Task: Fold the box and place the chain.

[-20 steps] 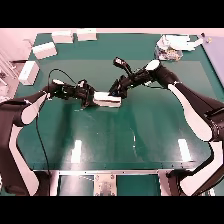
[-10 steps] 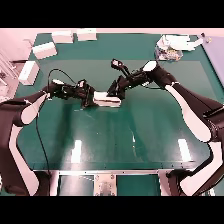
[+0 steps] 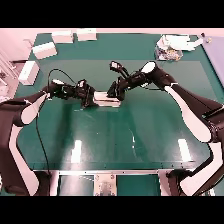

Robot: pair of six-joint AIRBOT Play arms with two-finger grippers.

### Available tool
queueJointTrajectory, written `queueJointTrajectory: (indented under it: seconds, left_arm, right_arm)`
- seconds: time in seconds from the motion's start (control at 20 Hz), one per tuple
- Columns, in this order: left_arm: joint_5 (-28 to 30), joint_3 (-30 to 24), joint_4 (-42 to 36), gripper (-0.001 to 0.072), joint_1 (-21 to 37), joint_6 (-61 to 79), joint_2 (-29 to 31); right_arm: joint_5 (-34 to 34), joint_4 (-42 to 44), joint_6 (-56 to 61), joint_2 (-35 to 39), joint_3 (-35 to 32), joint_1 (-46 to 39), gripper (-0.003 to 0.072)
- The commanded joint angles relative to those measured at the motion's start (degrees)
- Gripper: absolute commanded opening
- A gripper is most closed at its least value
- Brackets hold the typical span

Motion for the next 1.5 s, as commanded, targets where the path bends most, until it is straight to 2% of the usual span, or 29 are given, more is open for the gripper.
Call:
queueJointTrajectory:
  seconds: [0.0,0.35,0.45,0.75,0.85,1.05,1.15,1.45]
  left_arm:
    - [0.0,0.0,0.0,0.0469,0.0,0.1,0.0]
    - [0.0,0.0,0.0,0.0469,0.0,0.1,0.0]
    - [0.0,0.0,0.0,0.0469,0.0,0.1,0.0]
    - [0.0,0.0,0.0,0.0469,0.0,0.1,0.0]
    - [-0.1,0.0,0.0,0.0469,0.0,0.1,0.0]
    - [0.0,0.0,0.0,0.0469,0.0,0.1,0.0]
    - [0.0,0.0,0.0,0.0469,0.0,0.1,0.0]
    - [-0.1,0.0,0.0,0.0469,0.0,0.1,0.0]
  right_arm:
    - [0.0,-0.6,0.1,0.0,-1.2,0.1,0.0232]
    - [-2.2,-0.4,-1.0,0.0,-4.0,1.3,0.0232]
    - [-2.1,0.2,-1.0,0.0,-5.3,1.3,0.0255]
    - [-2.1,8.0,-6.4,2.9,-5.5,0.5,0.0249]
    - [-2.1,8.6,-6.3,3.4,-5.5,-0.1,0.0219]
    - [-2.8,9.0,-6.4,3.4,-6.7,-0.8,0.0052]
    - [-4.8,9.0,-6.4,3.3,-10.1,-0.8,0.0011]
    - [-8.9,9.0,-7.9,3.3,-17.4,-0.8,0.0010]
